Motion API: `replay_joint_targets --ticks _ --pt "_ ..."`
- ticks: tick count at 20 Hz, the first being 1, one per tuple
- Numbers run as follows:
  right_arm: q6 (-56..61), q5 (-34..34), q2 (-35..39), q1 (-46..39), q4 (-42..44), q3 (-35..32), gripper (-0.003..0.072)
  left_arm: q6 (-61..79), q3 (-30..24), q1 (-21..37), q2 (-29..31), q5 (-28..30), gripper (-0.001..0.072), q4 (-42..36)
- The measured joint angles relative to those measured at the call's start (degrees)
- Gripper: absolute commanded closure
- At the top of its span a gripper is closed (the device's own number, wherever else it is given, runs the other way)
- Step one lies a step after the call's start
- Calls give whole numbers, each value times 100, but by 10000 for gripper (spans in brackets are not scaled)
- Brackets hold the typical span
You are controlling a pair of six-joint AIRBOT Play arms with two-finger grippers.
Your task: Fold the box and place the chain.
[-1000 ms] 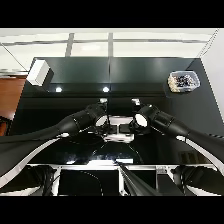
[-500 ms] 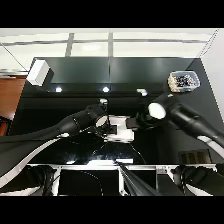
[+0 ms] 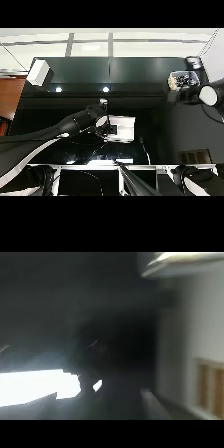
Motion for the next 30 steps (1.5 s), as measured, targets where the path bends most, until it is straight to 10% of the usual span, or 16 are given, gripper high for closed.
replay_joint_targets --ticks 14,22,24,29,30 --pt "-297 -804 -3694 -1971 638 2861 -34 7 0 0 0 7 680 0" --pt "-313 -1062 -4533 -2039 699 3329 214 7 0 0 0 4 680 2" --pt "-315 -1104 -4614 -2039 702 3348 455 7 0 -2 0 4 680 2" --pt "-308 -1156 -4682 -2044 765 3390 491 4 0 0 0 4 680 2" --pt "-308 -1119 -4684 -2044 791 3394 663 7 0 0 0 7 680 2"
